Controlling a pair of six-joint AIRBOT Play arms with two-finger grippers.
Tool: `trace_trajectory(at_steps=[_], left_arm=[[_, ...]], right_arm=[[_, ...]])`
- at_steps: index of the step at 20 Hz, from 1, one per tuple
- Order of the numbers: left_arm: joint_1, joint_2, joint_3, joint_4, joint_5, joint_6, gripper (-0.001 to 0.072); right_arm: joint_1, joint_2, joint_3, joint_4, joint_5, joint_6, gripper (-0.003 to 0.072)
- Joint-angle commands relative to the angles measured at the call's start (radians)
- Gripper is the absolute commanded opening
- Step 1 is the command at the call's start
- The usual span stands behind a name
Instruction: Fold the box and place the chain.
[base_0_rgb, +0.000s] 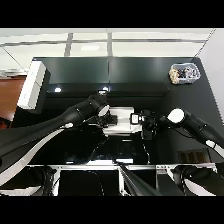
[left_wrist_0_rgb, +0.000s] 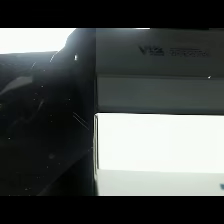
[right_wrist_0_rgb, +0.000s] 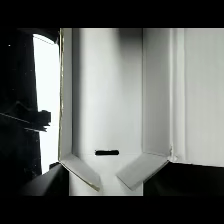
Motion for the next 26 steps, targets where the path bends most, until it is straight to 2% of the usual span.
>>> trace_trajectory(at_steps=[1, 2, 3, 6, 10, 11, 18, 19, 20, 21, 23, 24, 25, 26], left_arm=[[0.000, 0.000, 0.001, 0.000, 0.005, 0.013, 0.0024], [0.000, 0.000, 0.001, 0.000, 0.006, 0.013, 0.0024], [0.000, 0.000, 0.001, 0.000, 0.006, 0.013, 0.0024], [0.000, 0.000, 0.001, 0.000, 0.006, 0.013, 0.0024], [0.000, 0.000, 0.001, -0.001, 0.006, 0.013, 0.0024], [0.000, 0.000, 0.001, -0.001, 0.006, 0.013, 0.0024], [0.000, 0.000, 0.001, -0.001, 0.003, 0.013, 0.0024], [0.000, 0.000, 0.001, -0.001, 0.003, 0.013, 0.0024], [0.000, 0.000, 0.001, -0.001, 0.003, 0.013, 0.0024], [0.000, 0.000, 0.001, -0.001, 0.003, 0.013, 0.0024], [0.000, 0.000, 0.001, -0.001, 0.003, 0.013, 0.0024], [0.000, 0.000, 0.001, -0.001, 0.003, 0.013, 0.0024], [0.000, 0.000, 0.001, -0.001, 0.003, 0.013, 0.0024], [0.000, 0.000, 0.001, -0.001, 0.003, 0.013, 0.0024]], right_arm=[[-0.001, 0.013, 0.001, -0.015, -0.012, -0.008, 0.0473], [0.000, 0.013, 0.001, -0.015, -0.021, -0.008, 0.0410], [0.000, 0.013, 0.001, -0.014, -0.019, -0.007, 0.0198], [0.000, 0.010, 0.000, 0.037, -0.020, 0.006, 0.0187], [0.018, -0.039, 0.000, 0.302, -0.037, 0.010, 0.0188], [0.025, -0.054, 0.000, 0.330, -0.051, 0.010, 0.0189], [0.024, -0.064, 0.000, 0.285, -0.042, 0.015, 0.0187], [0.024, -0.064, 0.000, 0.285, -0.046, 0.019, 0.0234], [0.024, -0.064, 0.000, 0.276, -0.047, 0.023, 0.0221], [0.024, -0.064, 0.000, 0.261, -0.048, 0.032, 0.0133], [0.024, -0.064, 0.000, 0.260, -0.063, 0.075, 0.0439], [0.024, -0.064, 0.000, 0.245, -0.061, 0.093, 0.0207], [0.024, -0.064, 0.000, 0.235, -0.061, 0.116, 0.0148], [0.024, -0.064, 0.000, 0.234, -0.061, 0.142, 0.0194]])
